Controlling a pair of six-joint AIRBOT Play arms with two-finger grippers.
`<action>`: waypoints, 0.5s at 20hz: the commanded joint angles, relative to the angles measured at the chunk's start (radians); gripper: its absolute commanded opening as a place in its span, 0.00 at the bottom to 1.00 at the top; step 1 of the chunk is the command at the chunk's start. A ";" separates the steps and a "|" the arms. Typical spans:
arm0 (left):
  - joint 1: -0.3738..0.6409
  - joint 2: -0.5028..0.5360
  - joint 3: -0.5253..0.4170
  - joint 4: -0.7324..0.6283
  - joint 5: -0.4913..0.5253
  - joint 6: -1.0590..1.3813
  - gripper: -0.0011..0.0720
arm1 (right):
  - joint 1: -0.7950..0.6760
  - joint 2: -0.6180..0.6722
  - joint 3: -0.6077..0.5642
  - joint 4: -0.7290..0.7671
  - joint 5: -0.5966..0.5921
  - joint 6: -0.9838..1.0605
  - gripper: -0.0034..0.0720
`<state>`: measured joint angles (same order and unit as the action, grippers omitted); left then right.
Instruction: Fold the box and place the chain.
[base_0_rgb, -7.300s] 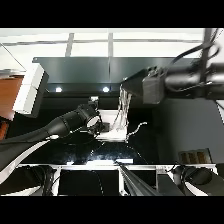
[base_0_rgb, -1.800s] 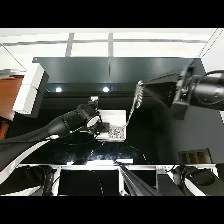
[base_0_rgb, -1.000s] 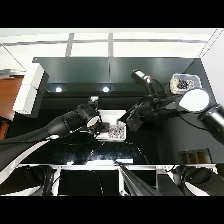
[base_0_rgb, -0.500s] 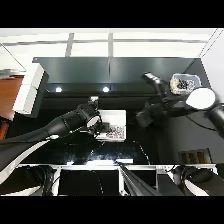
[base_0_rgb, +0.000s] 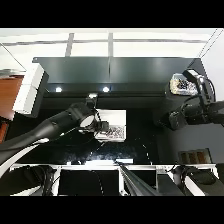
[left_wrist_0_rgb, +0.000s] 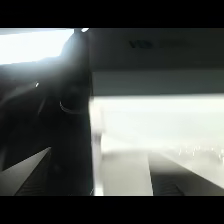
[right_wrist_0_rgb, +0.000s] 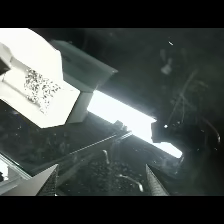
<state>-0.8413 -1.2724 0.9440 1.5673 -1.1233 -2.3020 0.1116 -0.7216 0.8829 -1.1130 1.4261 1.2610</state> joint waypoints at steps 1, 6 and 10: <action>0.004 0.145 0.000 -0.005 -0.101 0.211 0.98 | -0.020 0.032 0.000 -0.016 0.011 0.003 0.85; 0.159 0.375 -0.002 -0.249 -0.236 0.729 0.98 | -0.020 0.033 -0.006 -0.008 0.029 0.002 1.00; 0.391 0.449 -0.033 -0.385 -0.123 0.929 0.98 | -0.020 0.033 -0.050 -0.011 0.001 0.109 1.00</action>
<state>-0.5941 -0.8848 0.9310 1.3304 -1.2976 -1.6024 0.0921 -0.6899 0.8600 -1.1225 1.4471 1.2911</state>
